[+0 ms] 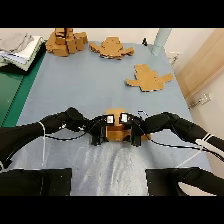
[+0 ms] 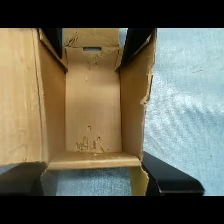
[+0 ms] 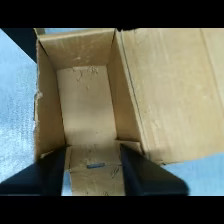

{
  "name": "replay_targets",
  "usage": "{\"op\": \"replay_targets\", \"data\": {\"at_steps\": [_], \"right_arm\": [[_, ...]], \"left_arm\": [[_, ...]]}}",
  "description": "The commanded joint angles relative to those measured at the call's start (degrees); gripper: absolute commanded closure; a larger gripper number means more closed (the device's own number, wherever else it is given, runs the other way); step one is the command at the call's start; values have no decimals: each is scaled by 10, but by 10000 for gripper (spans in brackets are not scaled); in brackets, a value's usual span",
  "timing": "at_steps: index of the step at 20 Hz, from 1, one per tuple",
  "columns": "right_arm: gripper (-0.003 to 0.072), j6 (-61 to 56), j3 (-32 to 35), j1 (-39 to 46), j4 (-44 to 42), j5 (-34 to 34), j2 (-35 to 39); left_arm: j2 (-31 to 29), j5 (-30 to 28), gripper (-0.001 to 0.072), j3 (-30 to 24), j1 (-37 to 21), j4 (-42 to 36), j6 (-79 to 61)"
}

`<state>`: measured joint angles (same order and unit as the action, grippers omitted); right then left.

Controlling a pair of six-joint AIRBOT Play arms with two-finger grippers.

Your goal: Fold the box.

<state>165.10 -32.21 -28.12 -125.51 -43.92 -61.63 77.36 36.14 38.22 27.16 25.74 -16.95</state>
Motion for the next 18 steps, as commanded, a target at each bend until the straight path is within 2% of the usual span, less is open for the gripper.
{"op": "replay_targets", "data": {"at_steps": [1,2,3,4,5,6,9,10,12,13,16,18], "right_arm": [[285,-117,-5,-1,74,-43,26],[300,-199,-12,-1,128,-56,44],[472,-287,-23,-1,197,-76,67],[547,-358,-29,-1,271,-95,93],[550,-432,-30,0,335,-103,115],[632,-508,-29,5,405,-112,137],[651,-795,-28,65,554,-140,158],[651,-864,-28,99,550,-158,148],[653,-876,-28,156,450,-170,108],[686,-843,-28,172,382,-166,86],[685,-699,-28,174,206,-166,10],[685,-663,-28,167,158,-178,-24]], "left_arm": [[0,-1,300,0,0,0,0],[0,-1,300,0,0,0,0],[0,-1,300,0,0,0,0],[0,-1,300,0,0,0,0],[0,-1,300,0,0,0,0],[0,-1,300,0,0,0,0],[0,-1,300,0,0,0,0],[0,-1,300,0,0,0,0],[0,-1,300,0,0,0,0],[0,0,300,0,0,0,0],[0,-1,300,0,0,0,0],[0,0,300,0,0,0,0]]}}
